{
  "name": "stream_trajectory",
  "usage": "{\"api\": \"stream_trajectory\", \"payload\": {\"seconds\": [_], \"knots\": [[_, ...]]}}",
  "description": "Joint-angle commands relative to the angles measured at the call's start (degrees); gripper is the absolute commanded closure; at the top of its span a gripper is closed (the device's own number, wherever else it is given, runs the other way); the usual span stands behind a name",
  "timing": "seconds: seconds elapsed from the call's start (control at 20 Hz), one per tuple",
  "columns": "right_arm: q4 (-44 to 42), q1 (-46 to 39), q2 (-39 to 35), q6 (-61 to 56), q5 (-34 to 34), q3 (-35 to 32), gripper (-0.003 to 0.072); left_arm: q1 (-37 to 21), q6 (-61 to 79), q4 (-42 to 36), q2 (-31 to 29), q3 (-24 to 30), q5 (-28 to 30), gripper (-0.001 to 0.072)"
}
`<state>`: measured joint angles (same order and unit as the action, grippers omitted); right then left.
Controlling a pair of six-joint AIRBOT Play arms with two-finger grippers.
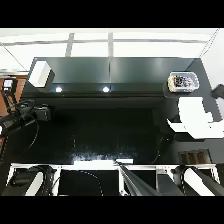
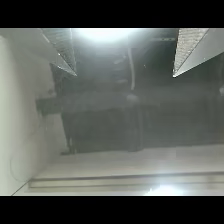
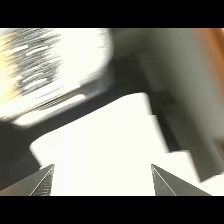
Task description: Fold the box and place the chain.
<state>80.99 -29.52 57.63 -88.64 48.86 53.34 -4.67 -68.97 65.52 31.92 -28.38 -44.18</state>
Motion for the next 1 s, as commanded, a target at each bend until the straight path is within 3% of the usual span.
{"api": "stream_trajectory", "payload": {"seconds": [0.0,0.15,0.3,0.5,0.65,0.75,0.85,0.95], "knots": [[5.42,-11.98,6.97,-6.1,6.03,7.34,-0.0034,0.04,-0.02,1.51,3.63,-2.6,-1.4,-0.0002],[4.2,-22.62,13.35,0.24,12.41,10.67,-0.0034,0.02,-0.02,1.53,3.96,-2.19,-3.54,-0.0001],[-7.85,-28.52,21.99,22.29,21.55,15.43,-0.0034,0.04,-0.04,0.83,4.02,-2.21,-3.93,0.0],[-10.8,-27.96,29.92,35.58,26.16,16.44,-0.0034,0.04,-0.04,-3.06,4.02,-2.21,-3.85,0.0001],[-12.55,-27.87,35.04,35.19,27.91,20.39,-0.0034,0.04,-0.35,-3.28,4.04,-2.21,-3.87,0.0006],[-15.13,-27.71,37.38,34.6,29.11,23.54,0.0137,0.04,-0.5,-3.67,4.04,-2.21,-3.93,0.0005],[-14.88,-27.32,38.27,34.25,30.29,25.2,0.0139,0.04,-0.48,-4.61,4.04,-2.21,-3.85,0.0005],[-12.31,-26.86,38.36,33.55,30.88,25.27,0.0282,0.04,-0.48,-4.66,4.07,-2.21,-3.87,0.0006]]}}
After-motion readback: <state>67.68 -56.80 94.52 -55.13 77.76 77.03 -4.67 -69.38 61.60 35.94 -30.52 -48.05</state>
